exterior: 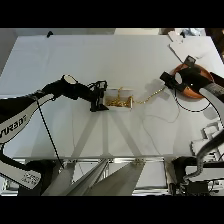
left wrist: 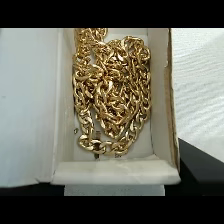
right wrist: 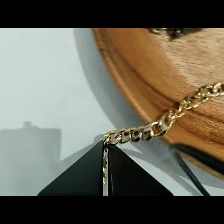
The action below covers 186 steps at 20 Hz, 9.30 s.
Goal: Fold the box and place the chain.
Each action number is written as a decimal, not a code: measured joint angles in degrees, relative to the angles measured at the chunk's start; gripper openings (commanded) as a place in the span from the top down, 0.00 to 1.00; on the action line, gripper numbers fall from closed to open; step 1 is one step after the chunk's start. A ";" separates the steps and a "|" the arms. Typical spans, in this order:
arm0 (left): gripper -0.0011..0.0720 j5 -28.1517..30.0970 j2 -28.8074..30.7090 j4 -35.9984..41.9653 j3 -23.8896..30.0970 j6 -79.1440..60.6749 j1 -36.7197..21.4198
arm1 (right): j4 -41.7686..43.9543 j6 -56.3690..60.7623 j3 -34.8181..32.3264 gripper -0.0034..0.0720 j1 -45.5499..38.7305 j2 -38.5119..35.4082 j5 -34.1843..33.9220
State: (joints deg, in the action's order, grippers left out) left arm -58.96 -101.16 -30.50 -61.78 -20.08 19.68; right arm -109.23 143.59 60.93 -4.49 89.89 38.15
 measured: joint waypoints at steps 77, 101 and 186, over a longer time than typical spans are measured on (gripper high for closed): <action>0.61 -0.02 0.00 0.00 0.00 0.00 0.00 | 34.51 -54.42 0.00 0.43 30.86 -12.55 -0.37; 0.61 0.00 0.00 0.00 0.00 -0.02 0.00 | 19.32 -50.93 0.00 0.94 29.53 -23.87 7.85; 0.61 0.00 0.00 0.02 0.00 -0.02 0.00 | 56.22 -120.26 -13.60 0.94 10.88 -19.45 4.81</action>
State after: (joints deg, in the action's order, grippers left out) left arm -58.96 -101.16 -30.48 -61.78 -20.10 19.68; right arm -53.01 23.33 47.33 6.39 70.43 42.96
